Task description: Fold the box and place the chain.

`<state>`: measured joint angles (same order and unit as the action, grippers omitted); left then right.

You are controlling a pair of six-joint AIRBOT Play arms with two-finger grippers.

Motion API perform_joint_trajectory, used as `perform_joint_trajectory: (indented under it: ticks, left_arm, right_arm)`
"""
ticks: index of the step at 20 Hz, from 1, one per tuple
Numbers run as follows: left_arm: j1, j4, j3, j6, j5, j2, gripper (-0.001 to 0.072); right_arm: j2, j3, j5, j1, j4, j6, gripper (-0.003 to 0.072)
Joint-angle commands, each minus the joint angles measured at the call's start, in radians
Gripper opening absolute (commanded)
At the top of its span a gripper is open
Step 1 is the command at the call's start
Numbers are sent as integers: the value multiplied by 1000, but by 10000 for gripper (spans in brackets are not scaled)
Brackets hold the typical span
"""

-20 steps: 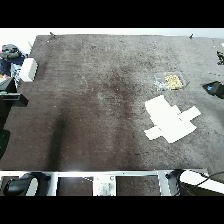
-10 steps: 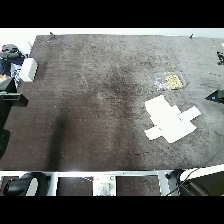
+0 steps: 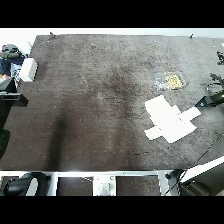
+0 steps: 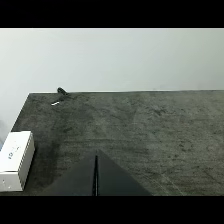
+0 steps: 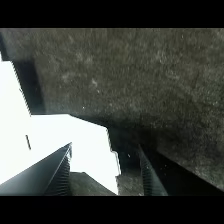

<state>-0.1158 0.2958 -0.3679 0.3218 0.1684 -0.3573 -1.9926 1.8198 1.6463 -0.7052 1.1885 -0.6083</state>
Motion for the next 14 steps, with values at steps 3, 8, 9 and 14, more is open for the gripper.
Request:
perform_joint_trajectory:
  ticks: [3, 8, 9, 14]
  left_arm:
    - [1, 0, 0, 0, 0, 1, 11]
    - [1, 0, 0, 0, 0, 1, 11]
    - [1, 0, 0, 0, 0, 1, 11]
    - [1, 0, 0, 0, 0, 1, 11]
  right_arm:
    - [-13, 2, 67, 6, 2, 36, 466]
    - [-14, -76, 157, 6, -28, 146, 465]
    - [-14, -93, 157, 6, -46, 146, 465]
    - [-12, -132, 162, 6, -105, 167, 296]
